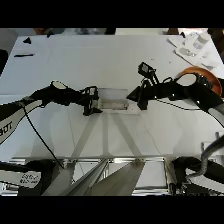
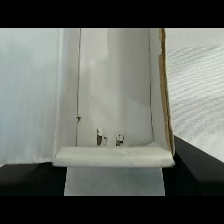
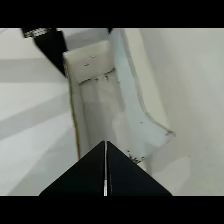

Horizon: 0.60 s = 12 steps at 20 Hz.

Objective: Fold the box and place the chain.

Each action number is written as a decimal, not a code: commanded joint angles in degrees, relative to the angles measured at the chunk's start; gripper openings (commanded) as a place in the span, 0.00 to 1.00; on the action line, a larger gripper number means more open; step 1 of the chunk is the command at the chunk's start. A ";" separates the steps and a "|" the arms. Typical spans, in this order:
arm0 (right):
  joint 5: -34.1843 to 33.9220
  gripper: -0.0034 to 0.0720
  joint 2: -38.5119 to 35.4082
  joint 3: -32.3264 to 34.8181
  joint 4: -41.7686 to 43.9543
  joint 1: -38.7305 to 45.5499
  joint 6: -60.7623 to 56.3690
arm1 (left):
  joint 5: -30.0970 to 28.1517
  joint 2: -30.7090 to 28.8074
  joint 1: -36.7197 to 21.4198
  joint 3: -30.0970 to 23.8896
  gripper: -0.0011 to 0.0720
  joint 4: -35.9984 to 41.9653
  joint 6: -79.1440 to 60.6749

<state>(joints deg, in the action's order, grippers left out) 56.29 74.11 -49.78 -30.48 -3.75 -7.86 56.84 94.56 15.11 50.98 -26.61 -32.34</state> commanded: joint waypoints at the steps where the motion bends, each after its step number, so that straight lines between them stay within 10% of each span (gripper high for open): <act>1: -1.77 0.05 7.43 -4.44 0.63 -0.50 -4.42 | 0.02 0.00 0.00 -0.02 0.49 0.00 0.00; 12: -3.85 0.06 21.77 -11.89 0.37 -0.55 -10.36 | 0.02 -0.02 0.00 -0.02 0.49 0.00 0.00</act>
<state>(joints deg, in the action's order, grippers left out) 52.90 93.56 -61.17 -29.76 -4.23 -17.63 56.90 94.59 15.11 50.96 -26.57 -32.23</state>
